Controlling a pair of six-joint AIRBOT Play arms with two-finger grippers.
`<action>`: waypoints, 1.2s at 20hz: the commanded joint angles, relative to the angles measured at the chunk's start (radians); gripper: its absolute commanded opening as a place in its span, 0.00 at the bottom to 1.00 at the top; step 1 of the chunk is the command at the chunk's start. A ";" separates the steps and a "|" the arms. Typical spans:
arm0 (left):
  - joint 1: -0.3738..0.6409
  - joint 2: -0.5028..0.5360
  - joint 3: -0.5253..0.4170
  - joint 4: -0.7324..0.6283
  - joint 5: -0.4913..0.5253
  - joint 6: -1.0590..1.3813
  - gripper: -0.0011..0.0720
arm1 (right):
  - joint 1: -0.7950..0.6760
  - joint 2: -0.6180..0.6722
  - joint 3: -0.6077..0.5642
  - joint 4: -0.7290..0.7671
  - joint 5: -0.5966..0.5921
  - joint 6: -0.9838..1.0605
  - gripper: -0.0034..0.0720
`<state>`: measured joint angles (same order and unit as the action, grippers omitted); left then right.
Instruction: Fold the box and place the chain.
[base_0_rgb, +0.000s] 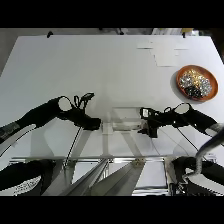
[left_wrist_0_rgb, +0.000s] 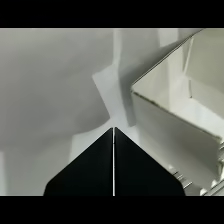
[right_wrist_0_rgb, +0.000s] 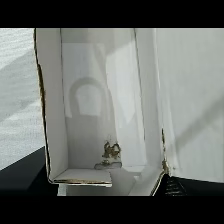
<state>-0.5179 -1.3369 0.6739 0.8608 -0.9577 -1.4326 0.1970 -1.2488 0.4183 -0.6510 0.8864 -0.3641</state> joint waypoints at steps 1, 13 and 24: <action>-0.009 -0.025 0.000 -0.081 0.034 0.023 0.02 | 0.000 0.000 0.000 0.000 0.000 0.000 0.63; -0.032 0.097 0.002 -0.176 0.061 0.134 0.30 | 0.000 0.000 0.000 0.000 0.000 0.000 0.63; -0.107 0.080 0.003 -0.224 0.132 0.134 0.42 | 0.000 0.000 0.000 0.000 0.000 0.000 0.63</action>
<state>-0.6128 -1.2556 0.6758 0.6468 -0.8375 -1.2991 0.1967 -1.2488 0.4187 -0.6510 0.8867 -0.3641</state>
